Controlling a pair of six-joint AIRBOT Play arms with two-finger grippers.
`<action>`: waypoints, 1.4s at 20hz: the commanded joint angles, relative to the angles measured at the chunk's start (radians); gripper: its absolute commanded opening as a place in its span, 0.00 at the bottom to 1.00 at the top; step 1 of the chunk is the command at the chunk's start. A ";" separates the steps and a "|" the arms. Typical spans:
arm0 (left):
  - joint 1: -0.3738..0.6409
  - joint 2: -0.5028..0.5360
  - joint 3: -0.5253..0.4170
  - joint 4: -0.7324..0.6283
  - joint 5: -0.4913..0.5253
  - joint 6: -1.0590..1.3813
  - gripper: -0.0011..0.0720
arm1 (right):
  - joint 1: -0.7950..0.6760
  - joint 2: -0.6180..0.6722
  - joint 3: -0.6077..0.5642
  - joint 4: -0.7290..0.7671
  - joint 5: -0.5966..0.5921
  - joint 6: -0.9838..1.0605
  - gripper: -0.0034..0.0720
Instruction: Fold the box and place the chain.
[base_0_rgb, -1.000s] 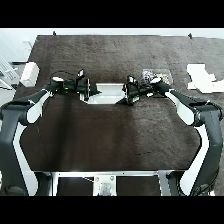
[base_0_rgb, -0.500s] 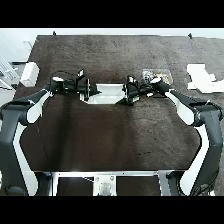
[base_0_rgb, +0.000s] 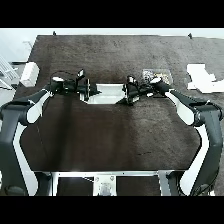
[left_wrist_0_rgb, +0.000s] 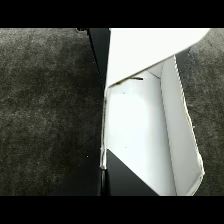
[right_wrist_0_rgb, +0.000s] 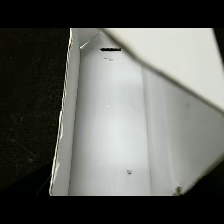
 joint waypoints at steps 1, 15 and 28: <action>0.000 0.000 0.000 0.000 0.000 0.000 0.04 | 0.000 -0.001 0.000 0.000 0.000 0.000 0.74; 0.000 0.000 0.000 0.000 0.000 0.000 0.04 | 0.000 -0.001 0.000 0.001 0.000 -0.023 0.73; 0.000 0.000 0.000 0.000 0.000 0.000 0.04 | 0.000 -0.001 -0.002 0.001 0.000 -0.022 0.73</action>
